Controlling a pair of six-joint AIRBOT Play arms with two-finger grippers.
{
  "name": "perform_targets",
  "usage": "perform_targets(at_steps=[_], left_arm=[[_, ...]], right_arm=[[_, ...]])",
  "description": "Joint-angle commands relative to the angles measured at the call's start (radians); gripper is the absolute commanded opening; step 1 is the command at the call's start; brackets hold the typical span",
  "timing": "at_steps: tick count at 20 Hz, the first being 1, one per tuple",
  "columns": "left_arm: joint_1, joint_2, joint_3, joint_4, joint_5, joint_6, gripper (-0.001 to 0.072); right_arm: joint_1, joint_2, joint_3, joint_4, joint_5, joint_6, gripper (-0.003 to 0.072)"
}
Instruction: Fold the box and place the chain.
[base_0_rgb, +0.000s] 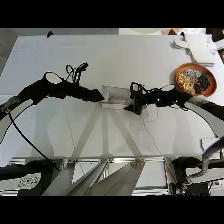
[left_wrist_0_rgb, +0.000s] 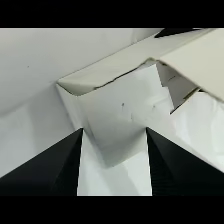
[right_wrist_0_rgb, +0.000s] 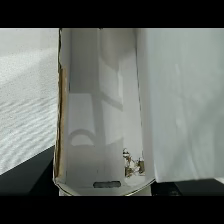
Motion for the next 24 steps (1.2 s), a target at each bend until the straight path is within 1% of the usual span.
perform_targets(at_steps=[1, 5, 8, 13, 18, 21, 24], left_arm=[[-0.034, 0.0, 0.0, -0.02, 0.026, 0.065, 0.0434], [-0.055, -0.011, 0.0, -0.016, 0.108, 0.067, 0.0436], [-0.056, -0.011, 0.0, 0.011, 0.172, 0.066, 0.0456], [-0.056, -0.011, 0.0, 0.076, 0.158, 0.064, 0.0456], [-0.057, -0.011, 0.0, 0.077, 0.152, 0.05, 0.0455], [-0.074, -0.011, 0.0, 0.083, 0.168, 0.032, 0.0455], [-0.1, -0.011, 0.0, 0.157, 0.198, 0.006, 0.0455]], right_arm=[[0.0, 0.001, 0.001, 0.0, 0.0, 0.0, 0.0462], [0.0, 0.001, 0.001, 0.0, 0.0, 0.0, 0.0462], [0.0, 0.001, 0.001, 0.0, 0.0, 0.0, 0.0462], [0.0, 0.001, 0.001, 0.0, 0.0, 0.0, 0.0462], [0.0, 0.001, 0.001, 0.0, 0.0, 0.0, 0.0462], [0.0, 0.001, 0.001, 0.0, 0.0, 0.0, 0.0462], [0.0, 0.001, 0.001, 0.0, 0.0, 0.0, 0.0462]])
